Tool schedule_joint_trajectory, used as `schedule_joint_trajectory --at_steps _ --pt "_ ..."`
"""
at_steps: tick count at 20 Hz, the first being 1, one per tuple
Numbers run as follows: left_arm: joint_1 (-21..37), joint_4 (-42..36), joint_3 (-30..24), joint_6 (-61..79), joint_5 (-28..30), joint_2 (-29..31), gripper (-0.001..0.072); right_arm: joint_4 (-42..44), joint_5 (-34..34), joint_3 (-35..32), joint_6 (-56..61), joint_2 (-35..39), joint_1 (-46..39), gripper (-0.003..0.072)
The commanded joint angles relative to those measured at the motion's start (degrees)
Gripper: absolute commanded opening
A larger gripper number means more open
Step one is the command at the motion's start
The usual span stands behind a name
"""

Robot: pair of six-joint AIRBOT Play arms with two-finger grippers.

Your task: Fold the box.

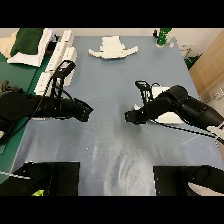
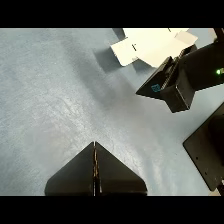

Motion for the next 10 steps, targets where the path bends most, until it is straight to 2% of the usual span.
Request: schedule_joint_trajectory --at_steps 1,2,3,4,5,8,10 --pt "0.0 0.0 0.1 0.0 0.0 0.0 0.0015 0.1 0.1 0.0 0.2 -0.1 0.2 0.0006" --pt "0.0 0.0 0.1 0.0 0.0 0.0 0.0015 0.2 0.0 0.0 0.6 0.0 0.2 0.0006" --pt "0.0 0.0 0.1 0.0 0.0 0.0 0.0015 0.1 0.0 0.0 2.0 -0.1 0.1 0.0074" --pt "0.0 0.0 0.1 0.0 0.0 0.0 0.0015 -0.1 -0.1 0.0 2.6 0.0 -0.2 0.0207" --pt "0.0 0.0 0.1 0.0 0.0 0.0 0.0015 -0.4 -0.9 0.3 2.6 -0.1 -1.1 0.0242" --pt "0.0 0.0 0.1 0.0 0.0 0.0 0.0015 -4.2 -9.0 3.2 2.3 0.0 -8.9 0.0241" --pt "0.0 0.0 0.1 0.0 0.0 0.0 0.0015 -6.7 -16.3 5.8 -2.4 0.0 -17.9 0.0241"
